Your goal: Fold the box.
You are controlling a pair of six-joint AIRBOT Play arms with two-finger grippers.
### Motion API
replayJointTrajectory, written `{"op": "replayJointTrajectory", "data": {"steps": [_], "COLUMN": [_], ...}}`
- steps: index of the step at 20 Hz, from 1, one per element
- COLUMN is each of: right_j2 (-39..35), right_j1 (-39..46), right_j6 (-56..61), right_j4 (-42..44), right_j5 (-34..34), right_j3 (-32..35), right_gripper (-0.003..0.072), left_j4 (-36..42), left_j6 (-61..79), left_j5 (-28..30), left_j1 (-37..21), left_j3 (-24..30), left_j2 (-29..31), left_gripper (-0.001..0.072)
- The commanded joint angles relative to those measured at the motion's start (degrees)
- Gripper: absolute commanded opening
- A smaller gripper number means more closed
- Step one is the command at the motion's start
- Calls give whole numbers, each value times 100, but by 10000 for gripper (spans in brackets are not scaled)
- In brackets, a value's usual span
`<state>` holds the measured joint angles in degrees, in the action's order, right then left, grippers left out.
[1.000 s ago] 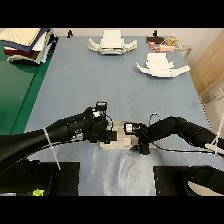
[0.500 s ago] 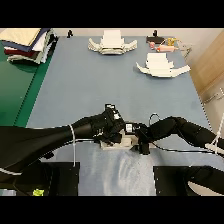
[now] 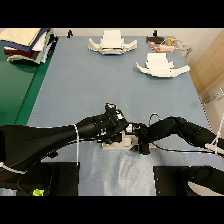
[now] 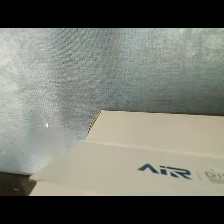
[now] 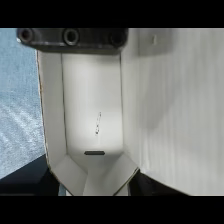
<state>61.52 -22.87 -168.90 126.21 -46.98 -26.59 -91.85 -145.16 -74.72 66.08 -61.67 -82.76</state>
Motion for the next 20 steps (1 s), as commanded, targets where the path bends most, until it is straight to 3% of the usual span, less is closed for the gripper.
{"op": "replayJointTrajectory", "data": {"steps": [1,2,3,4,5,14,19,20], "right_j2": [-4,-4,-4,-4,-4,-4,-4,-4], "right_j1": [2,2,2,2,2,2,2,2], "right_j6": [0,0,-2,0,-2,-2,-2,-2], "right_j4": [0,0,0,0,0,0,0,0], "right_j5": [0,0,0,0,0,0,0,0], "right_j3": [0,0,0,0,0,0,0,0], "right_gripper": [446,445,446,445,446,446,445,446], "left_j4": [-9,-9,-9,-13,-13,-72,-162,-210], "left_j6": [-35,-33,-7,4,4,-109,531,682], "left_j5": [39,2,-68,-94,-98,-160,-1690,-1845], "left_j1": [2,2,2,2,0,2,0,-2], "left_j3": [-7,-15,-39,-63,-76,-98,-745,-848], "left_j2": [-22,-22,-22,-22,-22,-22,195,323], "left_gripper": [16,16,64,355,500,498,498,453]}}
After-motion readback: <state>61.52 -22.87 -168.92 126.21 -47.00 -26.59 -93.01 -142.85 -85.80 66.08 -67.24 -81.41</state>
